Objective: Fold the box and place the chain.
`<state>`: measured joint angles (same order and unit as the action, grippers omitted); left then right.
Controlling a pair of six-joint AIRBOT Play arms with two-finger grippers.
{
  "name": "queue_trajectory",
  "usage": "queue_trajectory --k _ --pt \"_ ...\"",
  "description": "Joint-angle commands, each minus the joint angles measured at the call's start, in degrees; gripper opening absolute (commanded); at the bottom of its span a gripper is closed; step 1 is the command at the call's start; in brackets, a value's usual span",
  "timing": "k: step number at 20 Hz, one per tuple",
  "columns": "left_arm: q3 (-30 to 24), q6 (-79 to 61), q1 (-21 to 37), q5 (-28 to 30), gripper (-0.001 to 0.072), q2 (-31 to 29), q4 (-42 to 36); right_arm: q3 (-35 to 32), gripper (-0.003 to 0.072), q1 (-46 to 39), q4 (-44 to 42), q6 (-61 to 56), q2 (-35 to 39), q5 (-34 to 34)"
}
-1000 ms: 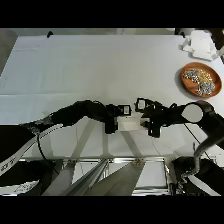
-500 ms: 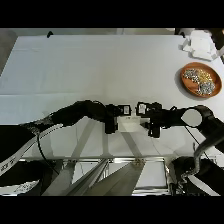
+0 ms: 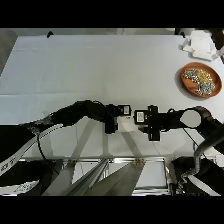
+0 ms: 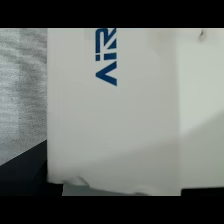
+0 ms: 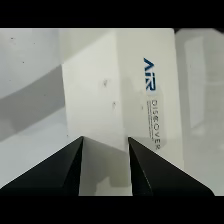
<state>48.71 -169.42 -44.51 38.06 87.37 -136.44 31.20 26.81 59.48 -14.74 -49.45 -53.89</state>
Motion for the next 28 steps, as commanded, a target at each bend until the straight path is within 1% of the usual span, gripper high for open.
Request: queue_trajectory --k 1,3,5,11,12,17,18,19,20,25,28 --pt "0.0 0.0 0.0 0.0 0.0336 0.0 0.0 0.0 0.033 1.4 0.9 1.7 0.0 3.3" --pt "0.0 0.0 0.0 0.0 0.0336 0.0 0.0 0.0 0.033 1.4 3.3 1.2 0.0 5.1" --pt "0.0 0.0 0.0 0.0 0.0336 0.0 0.0 0.0 0.033 1.4 4.7 1.1 0.0 4.9" --pt "0.0 0.0 0.0 0.0 0.0336 0.0 0.0 0.0 0.0309 1.4 4.8 1.1 -0.7 3.9" --pt "0.0 0.0 0.0 0.0 0.0336 0.0 0.0 0.0 0.0282 1.4 4.8 1.1 -1.2 3.8" --pt "0.0 0.0 0.0 0.0 0.0336 0.0 0.0 0.0 0.0228 1.4 4.8 1.1 -2.1 3.9" --pt "0.0 0.0 0.0 0.0 0.0336 0.0 0.0 0.0 0.0205 1.4 4.8 1.1 -2.1 3.9" --pt "0.0 0.0 0.0 0.0 0.0336 0.0 0.0 0.0 0.0164 1.4 4.8 1.1 -2.1 3.9" --pt "0.0 0.0 0.0 0.0 0.0336 0.0 0.0 0.0 0.0153 1.4 4.8 1.1 -2.1 3.9" --pt "0.0 0.0 0.0 0.0 0.0336 0.0 0.0 0.0 0.0153 1.4 4.8 1.1 -1.8 4.3" --pt "0.0 0.0 0.0 0.0 0.0336 0.0 0.0 0.0 0.0151 1.4 4.8 -0.4 -0.6 5.9"
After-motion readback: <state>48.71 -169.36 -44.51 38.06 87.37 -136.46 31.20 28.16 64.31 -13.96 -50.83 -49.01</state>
